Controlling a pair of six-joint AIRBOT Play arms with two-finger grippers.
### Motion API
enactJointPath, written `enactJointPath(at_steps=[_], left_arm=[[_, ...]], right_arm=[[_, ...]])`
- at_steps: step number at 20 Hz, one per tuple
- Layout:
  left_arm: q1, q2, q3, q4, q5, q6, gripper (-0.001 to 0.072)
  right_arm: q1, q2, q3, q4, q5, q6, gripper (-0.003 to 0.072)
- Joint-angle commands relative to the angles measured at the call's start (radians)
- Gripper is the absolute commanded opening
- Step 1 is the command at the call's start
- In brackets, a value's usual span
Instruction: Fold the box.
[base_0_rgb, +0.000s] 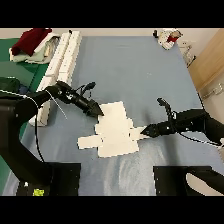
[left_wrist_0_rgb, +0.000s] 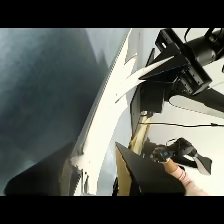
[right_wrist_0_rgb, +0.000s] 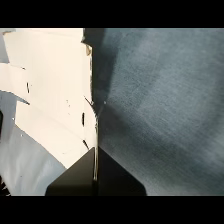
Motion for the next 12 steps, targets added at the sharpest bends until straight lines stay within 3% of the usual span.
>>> enactJointPath(at_steps=[1,2,8,11,12], left_arm=[[-0.036,-0.01,0.017,0.019,-0.013,0.034,0.02],[-0.047,-0.01,0.026,0.039,-0.013,0.039,0.0131],[-0.063,-0.01,0.039,0.054,-0.019,0.053,0.0133],[-0.064,-0.01,0.039,0.085,-0.033,0.062,0.0098],[-0.064,-0.01,0.039,0.088,-0.041,0.085,0.0015]], right_arm=[[0.001,0.001,-0.001,-0.001,0.0,0.004,0.0006],[0.001,0.001,-0.001,-0.002,-0.001,0.005,0.0007],[0.001,0.0,-0.001,-0.006,-0.004,0.01,0.0006],[0.001,0.0,-0.001,-0.008,-0.003,0.009,0.0006],[0.001,0.0,-0.001,-0.007,0.0,0.01,0.0007]])
